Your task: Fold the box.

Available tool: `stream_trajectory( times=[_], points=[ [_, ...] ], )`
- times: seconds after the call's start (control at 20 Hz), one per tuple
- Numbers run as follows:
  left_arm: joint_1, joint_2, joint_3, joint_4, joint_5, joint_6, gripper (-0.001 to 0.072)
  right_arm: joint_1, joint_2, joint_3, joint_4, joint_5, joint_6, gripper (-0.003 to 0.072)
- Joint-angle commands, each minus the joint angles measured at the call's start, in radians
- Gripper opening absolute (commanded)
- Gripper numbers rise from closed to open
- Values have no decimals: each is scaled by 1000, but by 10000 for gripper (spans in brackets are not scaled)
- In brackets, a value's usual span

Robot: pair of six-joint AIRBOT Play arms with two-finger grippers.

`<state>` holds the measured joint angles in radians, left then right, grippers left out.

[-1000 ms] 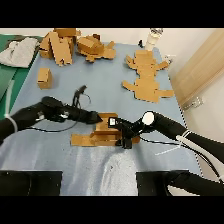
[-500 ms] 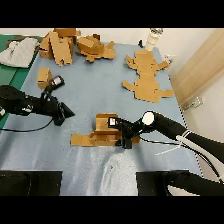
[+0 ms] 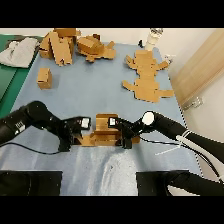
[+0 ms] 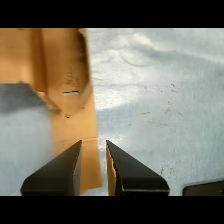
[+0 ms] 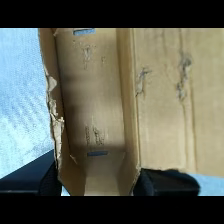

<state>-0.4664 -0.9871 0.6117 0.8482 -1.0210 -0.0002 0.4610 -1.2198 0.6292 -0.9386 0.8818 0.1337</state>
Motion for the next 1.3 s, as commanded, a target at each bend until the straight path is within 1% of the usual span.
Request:
stream_trajectory(
  times=[0.0, 0.05, 0.1, 0.15, 0.25, 0.3, 0.35, 0.4, 0.45, 0.7, 0.75, 0.8, 0.85, 1.0, 1.05, 1.1, 1.15, 1.25],
  points=[
    [-39, 64, -124, 9, 159, 17, 228, 0, -1, 1, 18, 5, 1, 468],
    [-31, 93, -158, -1, 219, 40, 232, 0, -1, 1, 22, 5, 0, 468],
    [-27, 102, -185, -14, 277, 79, 258, 0, -1, 1, 23, 5, 0, 468],
    [-27, 95, -204, -51, 321, 118, 258, 0, -1, 1, 23, 5, 0, 468],
    [-27, 54, -208, -178, 359, 190, 260, 0, -1, 1, 23, 7, 0, 468],
    [-27, 32, -204, -227, 370, 227, 433, 0, -1, 1, 23, 8, 0, 468],
    [-27, 11, -199, -288, 395, 246, 704, 0, -1, 1, 23, 8, 0, 468],
    [-27, -5, -192, -342, 409, 246, 706, 0, -1, 1, 23, 8, 0, 468],
    [-27, -16, -182, -362, 406, 246, 705, 0, -1, 1, 23, 8, 0, 468],
    [-41, -23, -164, -381, 384, 247, 704, 0, -1, 1, 22, 7, 0, 468],
    [-59, -23, -164, -381, 384, 247, 658, 0, -1, 1, 22, 7, 0, 468],
    [-80, -23, -164, -381, 387, 248, 523, 0, -1, 1, 22, 7, 0, 468],
    [-100, -23, -164, -380, 393, 248, 475, 0, -1, 1, 22, 7, 0, 468],
    [-143, -23, -164, -380, 447, 248, 474, 0, -1, 1, 22, 7, 0, 468],
    [-151, -24, -164, -381, 463, 247, 399, 0, -1, 1, 22, 7, 0, 468],
    [-155, -30, -164, -381, 473, 248, 261, 0, -1, 1, 22, 7, 0, 468],
    [-158, -39, -164, -381, 478, 248, 237, 0, -1, 1, 23, 7, 0, 468],
    [-158, -66, -164, -381, 493, 248, 236, 0, -1, 1, 22, 7, 0, 468]
  ],
)
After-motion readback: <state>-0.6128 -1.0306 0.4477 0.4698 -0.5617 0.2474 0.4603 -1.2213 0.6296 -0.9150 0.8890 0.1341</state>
